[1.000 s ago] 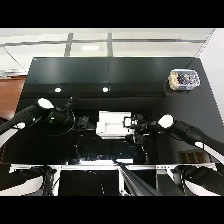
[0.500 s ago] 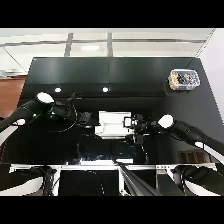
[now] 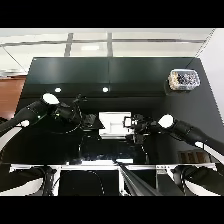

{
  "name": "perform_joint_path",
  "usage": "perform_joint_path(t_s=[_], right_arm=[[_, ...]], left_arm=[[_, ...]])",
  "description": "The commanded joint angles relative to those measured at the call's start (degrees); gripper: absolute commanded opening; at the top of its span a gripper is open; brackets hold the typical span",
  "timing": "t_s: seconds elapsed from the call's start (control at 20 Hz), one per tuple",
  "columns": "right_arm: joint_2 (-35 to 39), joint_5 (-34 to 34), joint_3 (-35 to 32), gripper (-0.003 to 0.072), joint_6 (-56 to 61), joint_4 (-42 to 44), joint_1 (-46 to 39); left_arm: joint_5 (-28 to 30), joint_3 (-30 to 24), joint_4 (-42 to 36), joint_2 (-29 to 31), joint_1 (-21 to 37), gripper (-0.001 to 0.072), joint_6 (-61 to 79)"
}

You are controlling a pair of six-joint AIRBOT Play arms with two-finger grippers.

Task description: Fold the box and place the chain.

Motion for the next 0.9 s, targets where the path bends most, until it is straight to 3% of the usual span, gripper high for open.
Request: perform_joint_path(t_s=[0.0, 0.15, 0.45, 0.65, 0.85], right_arm=[[0.00, -0.04, -0.02, 0.0129, 0.00, 0.02, 0.04], [0.00, -0.04, -0.02, 0.0128, 0.00, 0.04, 0.04], [0.00, -0.04, -0.02, 0.0129, 0.00, 0.02, 0.04], [0.00, -0.04, -0.02, 0.0128, 0.00, 0.04, 0.04], [0.00, -0.04, -0.02, 0.0128, 0.00, 0.04, 0.04]], left_arm=[[2.71, 0.15, 3.04, 0.46, -1.27, 0.0540, -3.89], [4.00, 1.42, 8.59, 1.55, -2.38, 0.0539, -7.74], [5.07, 3.58, 10.88, 1.73, -4.70, 0.0539, -10.91], [9.25, 3.58, 16.81, 1.75, -8.90, 0.0539, -17.42], [13.44, 3.58, 17.33, 1.75, -12.39, 0.0538, -19.76]])
